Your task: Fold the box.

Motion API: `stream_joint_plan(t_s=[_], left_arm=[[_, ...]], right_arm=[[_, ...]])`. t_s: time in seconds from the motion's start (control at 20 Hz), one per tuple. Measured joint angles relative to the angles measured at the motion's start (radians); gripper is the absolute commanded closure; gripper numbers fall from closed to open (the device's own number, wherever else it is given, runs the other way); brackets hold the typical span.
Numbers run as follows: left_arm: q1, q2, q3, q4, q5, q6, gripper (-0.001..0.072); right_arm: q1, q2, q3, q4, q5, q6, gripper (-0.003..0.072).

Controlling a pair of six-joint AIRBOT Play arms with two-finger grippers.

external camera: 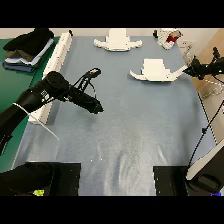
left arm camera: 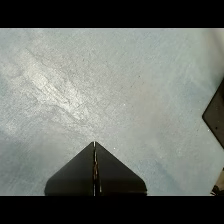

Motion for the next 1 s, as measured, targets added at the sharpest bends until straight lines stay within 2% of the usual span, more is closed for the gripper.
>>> stream_joint_plan(t_s=[0.15,0.35,0.8,1.0], left_arm=[[0.000,0.000,0.000,0.000,0.000,0.000,0.0694],[0.000,0.000,0.000,0.000,0.000,0.000,0.0694],[0.000,0.000,0.000,0.000,0.000,0.000,0.0694],[0.000,0.000,0.000,0.000,0.000,0.000,0.0694]], right_arm=[[0.043,0.079,-0.095,0.011,-0.048,-0.020,0.0688],[0.110,0.235,-0.316,0.014,-0.055,-0.044,0.0688],[0.241,0.802,-1.107,0.016,0.137,-0.058,0.0686],[0.278,0.996,-1.345,-0.002,0.202,-0.003,0.0672]])
